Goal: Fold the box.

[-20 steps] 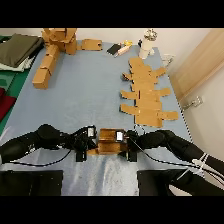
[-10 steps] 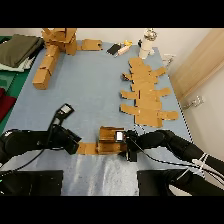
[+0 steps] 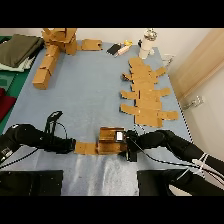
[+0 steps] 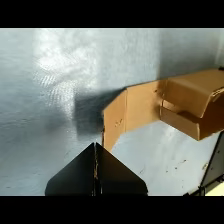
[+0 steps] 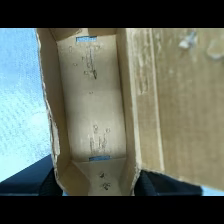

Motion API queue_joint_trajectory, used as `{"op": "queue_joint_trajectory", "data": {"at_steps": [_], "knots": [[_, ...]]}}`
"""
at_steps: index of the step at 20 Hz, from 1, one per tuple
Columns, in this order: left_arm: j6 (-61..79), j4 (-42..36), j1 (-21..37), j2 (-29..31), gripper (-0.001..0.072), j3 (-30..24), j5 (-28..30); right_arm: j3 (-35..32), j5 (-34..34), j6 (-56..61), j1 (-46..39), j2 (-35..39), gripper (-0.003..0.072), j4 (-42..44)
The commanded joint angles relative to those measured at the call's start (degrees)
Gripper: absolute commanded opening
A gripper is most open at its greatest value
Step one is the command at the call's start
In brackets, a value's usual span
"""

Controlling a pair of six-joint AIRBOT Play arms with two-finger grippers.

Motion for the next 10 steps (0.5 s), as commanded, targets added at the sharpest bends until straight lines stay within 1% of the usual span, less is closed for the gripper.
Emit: {"op": "queue_joint_trajectory", "data": {"at_steps": [1,4,8,10], "knots": [[2.1,-4.7,-2.7,-5.4,0.0011,0.0,2.7,0.0,0.0,0.0,0.0,0.0,0.0521,0.0],[2.1,-4.7,-5.9,-7.4,0.0012,0.0,6.0,0.0,0.0,0.0,0.0,0.0,0.0521,0.0],[2.2,-4.7,-10.1,-8.1,0.0012,0.0,15.0,0.0,0.0,0.0,0.0,0.0,0.0521,0.0],[2.6,-4.6,-11.7,-8.1,0.0012,0.0,17.2,0.0,0.0,0.0,0.0,0.0,0.0521,0.0]]}}
